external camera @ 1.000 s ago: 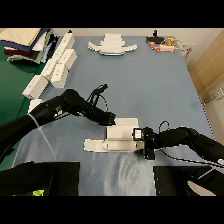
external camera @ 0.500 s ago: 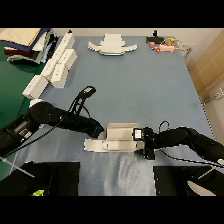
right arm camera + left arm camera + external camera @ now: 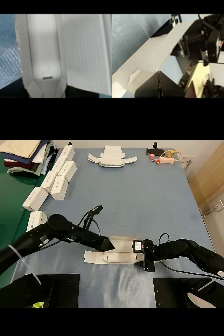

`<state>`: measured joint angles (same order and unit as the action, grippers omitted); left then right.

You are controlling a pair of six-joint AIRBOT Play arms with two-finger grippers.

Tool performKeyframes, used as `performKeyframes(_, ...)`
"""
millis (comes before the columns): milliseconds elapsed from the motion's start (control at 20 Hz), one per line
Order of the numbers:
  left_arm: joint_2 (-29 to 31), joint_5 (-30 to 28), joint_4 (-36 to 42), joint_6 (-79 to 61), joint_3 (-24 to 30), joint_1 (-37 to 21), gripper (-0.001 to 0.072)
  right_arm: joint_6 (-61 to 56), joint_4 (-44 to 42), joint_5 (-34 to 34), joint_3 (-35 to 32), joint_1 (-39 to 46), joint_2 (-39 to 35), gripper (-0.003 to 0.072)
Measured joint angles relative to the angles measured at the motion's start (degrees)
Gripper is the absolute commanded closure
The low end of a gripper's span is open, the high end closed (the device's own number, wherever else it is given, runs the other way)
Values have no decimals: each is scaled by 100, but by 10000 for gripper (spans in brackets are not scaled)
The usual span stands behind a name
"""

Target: Fold the box.

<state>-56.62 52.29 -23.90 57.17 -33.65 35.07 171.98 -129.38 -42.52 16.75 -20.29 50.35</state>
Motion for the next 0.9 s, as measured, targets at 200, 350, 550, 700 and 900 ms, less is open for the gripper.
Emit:
performKeyframes(200, -730, -278, 404, -212, -310, 0, 696, -2, 0, 0, 0, 0, 0, 225)
performKeyframes(350, -1165, -420, 422, -52, -404, 0, 696, -2, 0, 0, 0, 0, 0, 225)
performKeyframes(550, -1578, -494, 365, 192, -446, 92, 697, -7, -2, 0, 0, 2, 0, 225)
performKeyframes(700, -1781, -535, 345, 363, -457, 186, 696, -24, -7, -2, 0, 2, 0, 225)
performKeyframes(900, -1891, -551, 321, 466, -472, 227, 696, -22, -17, -2, -2, 2, 0, 225)
